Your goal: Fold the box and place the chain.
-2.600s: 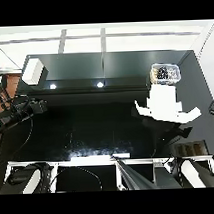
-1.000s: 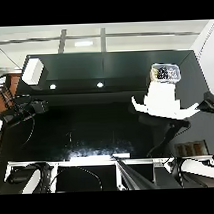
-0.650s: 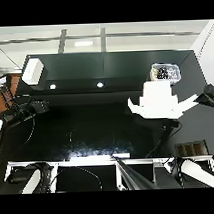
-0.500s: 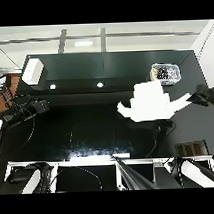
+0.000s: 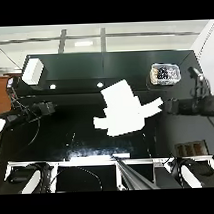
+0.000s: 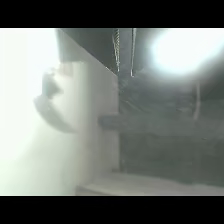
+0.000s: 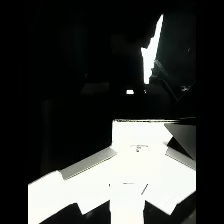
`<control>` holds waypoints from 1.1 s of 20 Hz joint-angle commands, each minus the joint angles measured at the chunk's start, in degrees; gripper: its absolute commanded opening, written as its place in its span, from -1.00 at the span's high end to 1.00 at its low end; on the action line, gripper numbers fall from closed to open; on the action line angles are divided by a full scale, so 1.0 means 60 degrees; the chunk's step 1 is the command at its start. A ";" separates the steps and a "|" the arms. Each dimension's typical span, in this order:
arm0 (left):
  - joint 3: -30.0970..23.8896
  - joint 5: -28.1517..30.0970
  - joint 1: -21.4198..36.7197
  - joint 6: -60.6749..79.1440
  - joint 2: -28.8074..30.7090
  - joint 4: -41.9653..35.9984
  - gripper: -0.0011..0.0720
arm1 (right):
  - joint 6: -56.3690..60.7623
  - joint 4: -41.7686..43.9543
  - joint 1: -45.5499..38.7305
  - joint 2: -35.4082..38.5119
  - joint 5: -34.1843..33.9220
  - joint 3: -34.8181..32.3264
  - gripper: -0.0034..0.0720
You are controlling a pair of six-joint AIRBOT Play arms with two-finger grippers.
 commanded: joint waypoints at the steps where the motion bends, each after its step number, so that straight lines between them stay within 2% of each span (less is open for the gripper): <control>1: -0.0004 0.0047 -0.0914 0.0011 -0.0459 -0.0255 0.55 | 0.0310 0.0266 0.1275 0.0721 0.1359 -0.1137 0.84; 2: -0.0007 0.0171 -0.1271 0.0011 -0.0725 -0.0248 -0.43 | 0.0306 0.0273 0.1621 0.0729 0.1541 -0.1257 0.84; 3: -0.0004 0.0331 -0.1585 -0.0080 -0.1016 -0.0273 -0.99 | 0.0306 0.0259 0.1920 0.0729 0.1745 -0.1293 0.84; 6: -0.0004 0.0353 -0.1978 0.0215 -0.2160 -0.1381 -0.99 | 0.0317 0.0270 0.2342 0.0729 0.2113 -0.1293 0.84; 8: -0.0004 -0.0109 -0.1851 0.2076 -0.3089 -0.2656 -0.99 | 0.0495 0.0270 0.2339 0.0729 0.1807 -0.1293 0.84; 10: -0.0004 -0.0539 -0.1424 0.2878 -0.3931 -0.3424 -0.99 | 0.0776 0.0266 0.2339 0.0729 0.1348 -0.1293 0.84; 13: -0.0004 -0.1450 -0.0725 0.6725 -0.5180 -0.7271 -0.99 | 0.0845 0.0266 0.2339 0.0729 0.1129 -0.1293 0.84; 15: 0.0000 -0.2124 -0.0517 0.8564 -0.5974 -0.8677 -0.99 | 0.1075 0.0328 0.2339 0.0729 0.1126 -0.1293 0.84; 18: 0.0120 -0.2495 -0.0605 0.9143 -0.6961 -0.8801 -0.99 | 0.1100 0.0484 0.2342 0.0729 0.0903 -0.1293 0.84; 22: 0.0397 -0.4127 -0.0892 1.0153 -0.8047 -0.8765 -0.99 | 0.1268 0.0484 0.2339 0.0729 0.0812 -0.1293 0.84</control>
